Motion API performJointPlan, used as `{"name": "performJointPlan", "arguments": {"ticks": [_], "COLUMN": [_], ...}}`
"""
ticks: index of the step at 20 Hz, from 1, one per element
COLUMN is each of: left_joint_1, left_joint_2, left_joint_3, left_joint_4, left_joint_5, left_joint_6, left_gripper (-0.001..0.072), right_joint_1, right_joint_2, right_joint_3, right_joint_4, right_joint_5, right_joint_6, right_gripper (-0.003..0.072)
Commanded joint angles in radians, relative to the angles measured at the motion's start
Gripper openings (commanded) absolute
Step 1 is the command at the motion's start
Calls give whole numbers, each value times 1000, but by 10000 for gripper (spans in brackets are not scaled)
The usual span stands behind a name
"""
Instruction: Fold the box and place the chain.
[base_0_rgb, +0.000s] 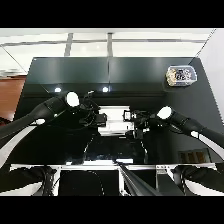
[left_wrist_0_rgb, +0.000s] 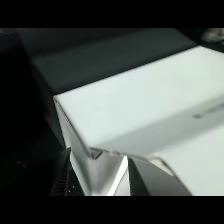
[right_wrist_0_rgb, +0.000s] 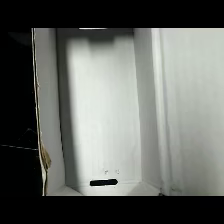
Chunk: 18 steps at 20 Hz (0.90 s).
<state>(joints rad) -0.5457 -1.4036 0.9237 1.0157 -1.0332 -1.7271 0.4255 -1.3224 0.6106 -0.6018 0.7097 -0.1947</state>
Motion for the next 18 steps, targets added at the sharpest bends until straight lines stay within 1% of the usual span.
{"name": "performJointPlan", "arguments": {"ticks": [1,3,5,6,7,9,10,12,15,18], "left_joint_1": [-22,-42,-68,-79,-95,-134,-152,-187,-247,-266], "left_joint_2": [0,-1,-5,-6,-10,-22,-31,-48,-80,-98], "left_joint_3": [7,30,56,69,84,108,118,137,162,169], "left_joint_4": [137,212,242,253,284,396,433,472,496,497], "left_joint_5": [-10,-26,-26,-27,-32,-82,-116,-153,-150,-99], "left_joint_6": [-155,-219,-222,-239,-266,-355,-380,-435,-519,-607], "left_gripper": [404,404,396,359,349,349,349,349,349,349], "right_joint_1": [1,1,1,1,1,1,1,1,1,1], "right_joint_2": [0,0,0,0,0,0,0,0,0,0], "right_joint_3": [0,0,0,0,0,0,0,0,0,0], "right_joint_4": [0,0,0,0,0,0,0,0,0,0], "right_joint_5": [0,0,0,0,0,0,0,0,0,1], "right_joint_6": [0,0,0,0,0,0,0,0,0,0], "right_gripper": [62,63,62,62,62,62,62,62,62,62]}}
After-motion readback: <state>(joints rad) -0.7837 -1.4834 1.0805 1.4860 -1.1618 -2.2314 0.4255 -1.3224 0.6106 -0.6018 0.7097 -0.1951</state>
